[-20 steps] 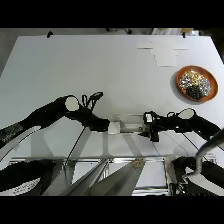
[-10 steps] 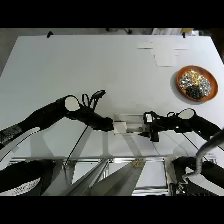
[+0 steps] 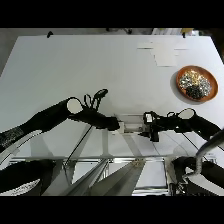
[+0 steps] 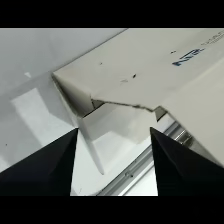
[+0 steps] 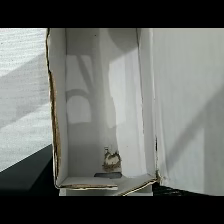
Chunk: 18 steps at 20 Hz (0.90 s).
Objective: Fold the box and place the chain.
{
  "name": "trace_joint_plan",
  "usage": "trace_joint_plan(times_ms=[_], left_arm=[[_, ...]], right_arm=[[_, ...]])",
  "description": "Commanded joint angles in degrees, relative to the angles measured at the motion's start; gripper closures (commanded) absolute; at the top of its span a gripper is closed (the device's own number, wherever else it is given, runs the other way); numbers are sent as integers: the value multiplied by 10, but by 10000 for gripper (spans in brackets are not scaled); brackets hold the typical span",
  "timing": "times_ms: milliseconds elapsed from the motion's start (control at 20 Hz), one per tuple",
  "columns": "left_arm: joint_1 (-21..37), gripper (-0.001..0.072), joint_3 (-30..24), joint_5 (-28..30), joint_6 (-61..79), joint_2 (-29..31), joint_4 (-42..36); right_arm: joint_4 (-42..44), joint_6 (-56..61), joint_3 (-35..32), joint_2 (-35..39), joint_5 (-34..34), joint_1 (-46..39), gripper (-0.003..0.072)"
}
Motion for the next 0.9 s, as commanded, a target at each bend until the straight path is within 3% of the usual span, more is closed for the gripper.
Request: trace_joint_plan(times_ms=[0, 850], left_arm=[[-18, 192, 0, 54, -18, 0, 4], [-85, 206, 17, 90, -244, -7, 185]], right_arm=[[0, 0, 1, 0, 0, 0, 278], [0, 0, 1, 0, 0, 0, 278]])
